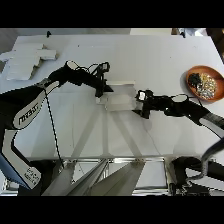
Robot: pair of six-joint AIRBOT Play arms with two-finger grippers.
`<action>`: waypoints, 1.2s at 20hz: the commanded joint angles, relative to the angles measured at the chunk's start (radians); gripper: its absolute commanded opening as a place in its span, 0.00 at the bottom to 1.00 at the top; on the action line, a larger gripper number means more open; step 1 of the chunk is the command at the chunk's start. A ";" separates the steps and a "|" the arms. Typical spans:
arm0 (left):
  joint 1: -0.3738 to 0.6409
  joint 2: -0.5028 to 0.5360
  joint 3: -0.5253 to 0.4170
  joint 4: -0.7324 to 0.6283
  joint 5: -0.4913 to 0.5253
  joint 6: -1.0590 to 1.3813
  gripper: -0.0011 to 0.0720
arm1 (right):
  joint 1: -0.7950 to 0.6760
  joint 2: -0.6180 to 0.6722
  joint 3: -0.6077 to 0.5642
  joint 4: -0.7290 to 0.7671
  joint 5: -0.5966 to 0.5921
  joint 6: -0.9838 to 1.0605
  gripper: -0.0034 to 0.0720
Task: Fold the box and place the chain.
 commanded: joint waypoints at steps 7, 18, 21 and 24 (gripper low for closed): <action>-0.001 -0.001 0.000 0.000 0.000 0.000 0.03 | 0.005 0.082 0.000 0.021 -0.148 0.144 0.95; -0.001 -0.001 0.000 0.000 0.000 0.000 0.03 | -0.029 0.044 0.038 0.022 -0.013 0.131 0.95; -0.001 -0.001 0.000 0.000 0.000 0.000 0.03 | -0.047 0.034 0.060 0.021 -0.030 0.134 0.95; -0.001 -0.001 0.000 0.000 -0.001 0.000 0.03 | -0.047 0.012 0.091 0.012 -0.032 0.131 0.95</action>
